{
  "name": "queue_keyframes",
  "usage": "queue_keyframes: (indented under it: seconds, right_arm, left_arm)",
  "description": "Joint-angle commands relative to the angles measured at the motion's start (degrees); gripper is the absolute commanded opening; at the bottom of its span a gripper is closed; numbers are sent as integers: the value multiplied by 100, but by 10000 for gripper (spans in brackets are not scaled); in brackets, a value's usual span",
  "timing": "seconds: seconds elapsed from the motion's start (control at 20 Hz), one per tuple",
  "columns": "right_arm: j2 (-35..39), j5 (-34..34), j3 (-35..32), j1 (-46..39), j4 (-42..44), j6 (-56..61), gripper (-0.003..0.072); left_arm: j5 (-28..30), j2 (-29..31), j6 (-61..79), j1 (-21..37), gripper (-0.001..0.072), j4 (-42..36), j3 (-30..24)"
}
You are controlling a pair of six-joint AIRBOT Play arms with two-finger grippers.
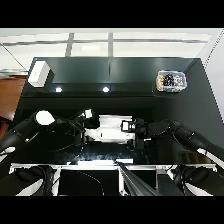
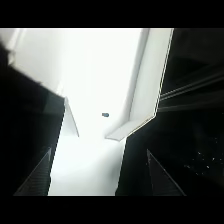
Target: Fold the box and place the chain.
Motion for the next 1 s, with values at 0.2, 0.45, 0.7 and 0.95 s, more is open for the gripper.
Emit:
queue_keyframes:
  seconds: [0.2,0.45,0.7,0.95]
  right_arm:
    - [0,0,7,-2,0,2,428]
    - [0,0,7,-2,2,4,428]
    - [0,-4,7,-2,2,4,428]
    - [0,-20,7,-2,2,2,428]
  left_arm:
    - [841,-490,647,-592,676,-299,-13]
    - [885,-494,625,-673,282,-363,-13]
    - [758,-490,621,-673,269,-396,33]
    - [726,-516,514,-678,178,-927,37]
